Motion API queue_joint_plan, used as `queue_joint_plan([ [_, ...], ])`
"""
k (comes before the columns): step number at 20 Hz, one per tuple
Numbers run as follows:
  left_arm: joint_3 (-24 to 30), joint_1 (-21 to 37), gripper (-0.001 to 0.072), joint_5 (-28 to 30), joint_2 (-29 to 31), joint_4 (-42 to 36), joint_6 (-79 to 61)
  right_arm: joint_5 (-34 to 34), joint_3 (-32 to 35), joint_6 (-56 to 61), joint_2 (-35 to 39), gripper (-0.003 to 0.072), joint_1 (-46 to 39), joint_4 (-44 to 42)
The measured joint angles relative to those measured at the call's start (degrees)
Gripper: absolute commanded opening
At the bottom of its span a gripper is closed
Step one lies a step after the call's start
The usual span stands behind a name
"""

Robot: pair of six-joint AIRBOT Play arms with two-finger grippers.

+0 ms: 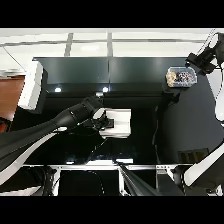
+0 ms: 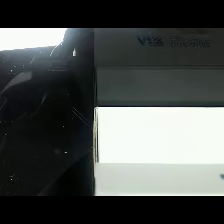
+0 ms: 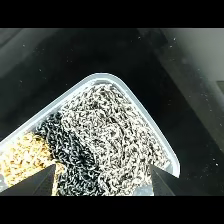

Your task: Fold the box and place the chain.

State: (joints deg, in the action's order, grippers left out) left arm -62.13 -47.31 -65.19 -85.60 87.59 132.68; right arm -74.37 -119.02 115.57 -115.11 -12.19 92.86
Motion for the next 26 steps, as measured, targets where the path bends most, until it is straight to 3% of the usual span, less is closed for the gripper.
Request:
queue_joint_plan([
  [14, 0.00, 0.00, 0.0028, -0.07, 0.00, -0.04, -0.04, -1.31, 1.25, -3.13, -3.58, 0.0586, -2.27, -2.40],
  [15, 0.00, 0.00, 0.0028, -0.07, 0.00, -0.04, -0.04, -1.03, 1.25, -3.34, -3.91, 0.0493, -2.36, -2.71],
  [17, 0.00, 0.00, 0.0028, -0.07, 0.00, -0.04, -0.04, -0.59, 1.27, -3.54, -4.57, 0.0400, -2.49, -3.32],
  [25, 0.00, -0.02, 0.0029, -0.07, 0.00, -0.07, -0.02, -0.35, 1.25, -3.93, -5.75, 0.0400, -2.54, -4.55],
  [26, 0.00, 0.00, 0.0028, -0.07, 0.00, -0.07, -0.02, -0.55, 1.25, -3.98, -5.84, 0.0265, -2.54, -4.55],
])
